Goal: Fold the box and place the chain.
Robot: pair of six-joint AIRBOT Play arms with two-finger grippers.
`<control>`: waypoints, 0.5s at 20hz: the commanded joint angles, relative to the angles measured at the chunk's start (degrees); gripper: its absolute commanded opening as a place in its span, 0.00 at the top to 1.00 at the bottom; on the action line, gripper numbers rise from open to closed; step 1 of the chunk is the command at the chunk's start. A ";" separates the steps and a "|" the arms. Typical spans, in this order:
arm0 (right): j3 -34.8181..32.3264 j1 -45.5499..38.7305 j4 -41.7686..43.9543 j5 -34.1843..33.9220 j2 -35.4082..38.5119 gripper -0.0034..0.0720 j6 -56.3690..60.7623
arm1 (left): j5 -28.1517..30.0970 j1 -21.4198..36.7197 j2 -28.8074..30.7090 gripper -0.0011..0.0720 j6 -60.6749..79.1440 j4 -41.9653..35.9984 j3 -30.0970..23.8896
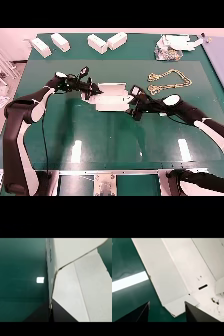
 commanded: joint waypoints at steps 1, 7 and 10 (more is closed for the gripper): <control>-1.20 3.32 -0.72 -5.38 -1.75 0.24 -10.29 | 0.04 0.07 -0.04 0.96 0.02 -0.04 -0.02; -1.16 3.65 -0.68 -12.28 -2.21 0.24 -13.16 | 0.02 0.07 -0.04 0.96 0.02 -0.20 -0.02; -1.09 3.52 0.24 -15.32 -2.21 0.24 -13.14 | 0.00 0.07 -0.04 0.96 0.02 -0.39 -0.02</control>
